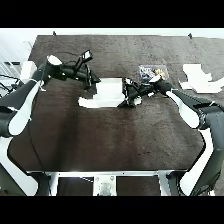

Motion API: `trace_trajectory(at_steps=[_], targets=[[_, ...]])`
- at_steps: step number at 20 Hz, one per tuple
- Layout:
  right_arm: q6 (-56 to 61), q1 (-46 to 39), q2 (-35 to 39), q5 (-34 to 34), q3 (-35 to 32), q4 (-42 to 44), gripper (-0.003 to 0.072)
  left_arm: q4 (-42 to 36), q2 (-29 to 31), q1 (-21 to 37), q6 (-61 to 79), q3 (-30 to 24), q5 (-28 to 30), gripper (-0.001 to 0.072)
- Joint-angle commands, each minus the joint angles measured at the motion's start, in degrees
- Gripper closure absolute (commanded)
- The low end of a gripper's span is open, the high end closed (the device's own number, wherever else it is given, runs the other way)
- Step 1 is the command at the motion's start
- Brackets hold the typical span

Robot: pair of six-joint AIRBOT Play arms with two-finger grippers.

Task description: Fold the box and place the chain.

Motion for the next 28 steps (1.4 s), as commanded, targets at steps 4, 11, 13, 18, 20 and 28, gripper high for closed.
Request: trace_trajectory(at_steps=[4,11,13,18,20,28], targets=[[0.02,0.02,-0.02,0.02,0.00,0.07,0.0108,18.84,0.09,1.36,-10.86,7.98,-13.66,0.0692],[0.02,0.02,-0.02,0.02,0.00,0.07,0.0108,14.27,7.32,1.36,-12.92,4.09,-8.28,0.0697],[0.02,0.02,-0.02,0.02,0.00,0.07,0.0108,14.27,10.40,1.36,-12.35,0.09,-5.42,0.0698],[0.02,0.02,-0.02,0.02,0.00,0.07,0.0108,9.73,14.01,1.31,-7.74,-12.79,3.72,0.0697],[0.02,0.02,-0.02,0.02,0.00,0.07,0.0108,6.08,14.14,1.31,-4.96,-18.40,7.67,0.0693],[0.02,0.02,-0.02,0.02,0.00,0.07,0.0108,9.25,11.65,1.31,-4.79,-22.84,10.67,0.0050]])
